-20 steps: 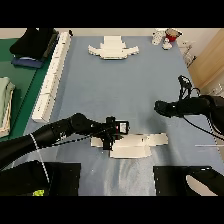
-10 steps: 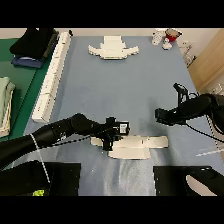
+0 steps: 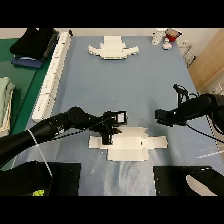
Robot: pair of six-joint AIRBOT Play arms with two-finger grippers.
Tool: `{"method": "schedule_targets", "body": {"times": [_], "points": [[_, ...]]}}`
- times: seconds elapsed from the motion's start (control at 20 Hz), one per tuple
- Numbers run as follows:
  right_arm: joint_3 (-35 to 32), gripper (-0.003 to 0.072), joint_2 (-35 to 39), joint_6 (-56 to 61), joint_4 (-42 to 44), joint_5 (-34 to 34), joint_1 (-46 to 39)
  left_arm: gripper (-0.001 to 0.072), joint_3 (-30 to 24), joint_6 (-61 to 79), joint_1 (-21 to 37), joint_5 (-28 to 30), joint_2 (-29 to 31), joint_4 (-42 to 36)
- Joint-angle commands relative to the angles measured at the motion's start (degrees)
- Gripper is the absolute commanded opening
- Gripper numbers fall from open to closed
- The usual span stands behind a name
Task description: Fold the box.
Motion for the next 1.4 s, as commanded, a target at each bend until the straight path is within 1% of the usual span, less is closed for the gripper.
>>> {"method": "schedule_targets", "body": {"times": [0.0,0.2,0.4,0.5,0.75,1.0,1.35], "points": [[0.07,0.0003,-0.02,-0.02,-0.02,1.38,0.07,0.0012,0.22,-0.42,1.55,-2.25,0.04,-0.11],[0.07,0.0004,-0.04,-0.02,0.0,1.57,0.07,0.0012,-0.2,-0.11,1.31,-3.37,-0.04,-0.11],[0.07,0.0003,-0.04,-0.02,0.09,1.38,0.07,0.0012,-0.2,-0.24,1.31,-6.6,-2.82,-0.02],[0.07,0.0004,-0.04,-0.02,0.15,1.01,0.07,0.0012,-0.2,-0.24,1.31,-6.6,-3.85,0.09],[0.07,0.0003,-0.04,-0.02,0.15,-0.28,0.07,0.0012,-0.17,-0.26,1.31,-6.75,-3.76,0.07],[0.07,0.0003,0.07,-0.28,-0.42,-3.43,0.07,0.0012,0.07,-0.28,1.33,-6.62,-3.54,0.07],[0.07,0.0003,0.07,-0.28,-0.42,-3.61,0.07,0.0012,0.76,-0.72,1.44,-6.56,-3.41,0.0]]}}
